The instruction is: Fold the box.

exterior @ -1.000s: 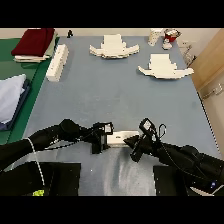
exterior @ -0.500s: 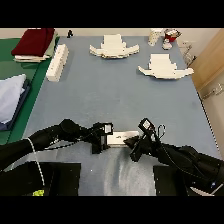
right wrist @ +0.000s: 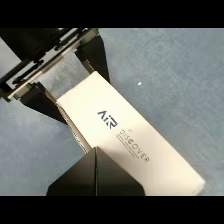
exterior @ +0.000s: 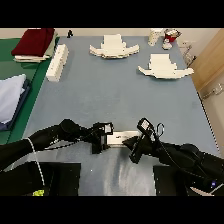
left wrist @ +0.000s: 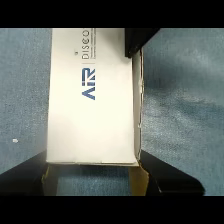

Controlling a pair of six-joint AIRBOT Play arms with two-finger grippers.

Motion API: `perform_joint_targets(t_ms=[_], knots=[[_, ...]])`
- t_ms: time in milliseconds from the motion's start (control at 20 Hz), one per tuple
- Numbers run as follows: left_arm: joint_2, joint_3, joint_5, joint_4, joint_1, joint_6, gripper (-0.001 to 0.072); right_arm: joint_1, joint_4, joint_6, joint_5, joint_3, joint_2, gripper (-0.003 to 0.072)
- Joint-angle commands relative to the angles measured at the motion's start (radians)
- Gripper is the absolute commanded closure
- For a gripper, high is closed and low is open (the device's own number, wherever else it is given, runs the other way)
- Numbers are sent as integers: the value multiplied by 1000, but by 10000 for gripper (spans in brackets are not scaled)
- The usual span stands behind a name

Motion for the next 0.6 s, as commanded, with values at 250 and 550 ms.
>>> perform_joint_targets(t_ms=[250,550], knots=[[1,1,0,0,1,0,195,-88,-199,122,-29,164,6,682],[1,14,-1,-16,1,-2,196,-293,-705,613,-365,336,-23,682]])
